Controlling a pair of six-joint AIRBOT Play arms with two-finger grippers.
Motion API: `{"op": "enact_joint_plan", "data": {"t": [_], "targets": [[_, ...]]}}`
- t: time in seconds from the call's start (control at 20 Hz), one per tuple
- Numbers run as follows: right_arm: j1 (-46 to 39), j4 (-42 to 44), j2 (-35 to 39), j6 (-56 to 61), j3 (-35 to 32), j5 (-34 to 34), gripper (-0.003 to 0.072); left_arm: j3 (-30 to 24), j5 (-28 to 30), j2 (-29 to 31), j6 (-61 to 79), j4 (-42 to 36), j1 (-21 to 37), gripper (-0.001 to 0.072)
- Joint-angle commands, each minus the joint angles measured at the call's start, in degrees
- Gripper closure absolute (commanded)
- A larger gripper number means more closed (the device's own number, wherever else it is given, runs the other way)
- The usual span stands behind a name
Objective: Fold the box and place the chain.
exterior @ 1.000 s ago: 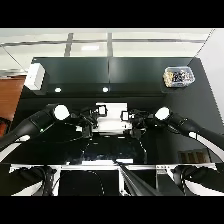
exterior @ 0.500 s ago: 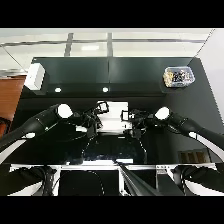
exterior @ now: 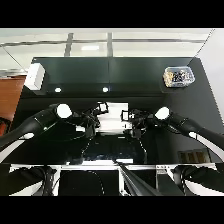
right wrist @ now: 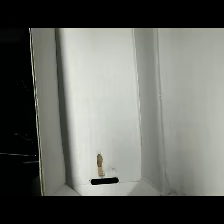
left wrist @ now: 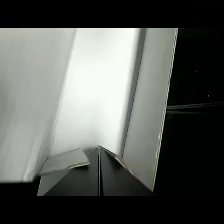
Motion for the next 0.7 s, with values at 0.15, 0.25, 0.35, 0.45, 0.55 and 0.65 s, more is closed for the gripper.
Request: {"op": "enact_joint_plan", "data": {"t": [0.15,0.25,0.35,0.45,0.55,0.65], "targets": [[-0.02,0.02,-0.04,0.02,-0.02,0.02,0.0558,0.59,-6.8,9.94,-36.35,24.52,9.62,0.0688],[-0.02,0.02,-0.04,0.02,-0.02,0.02,0.0558,0.2,-8.63,10.62,-58.12,24.83,17.84,0.0687],[-0.02,0.02,-0.04,0.02,-0.02,0.02,0.0558,-0.72,-12.72,9.62,-64.35,15.65,27.39,0.0686],[-0.02,0.02,-0.04,0.02,-0.02,0.02,0.0558,-3.23,-16.11,7.85,-57.57,2.67,35.93,0.0686],[-0.02,0.0,-0.04,0.02,-0.04,0.02,0.0558,-6.08,-18.62,4.98,-53.57,-6.67,41.27,0.0686],[-0.02,0.02,-0.04,0.02,-0.02,0.02,0.0558,-6.93,-20.22,1.68,-50.66,-7.74,42.03,0.0687]]}}
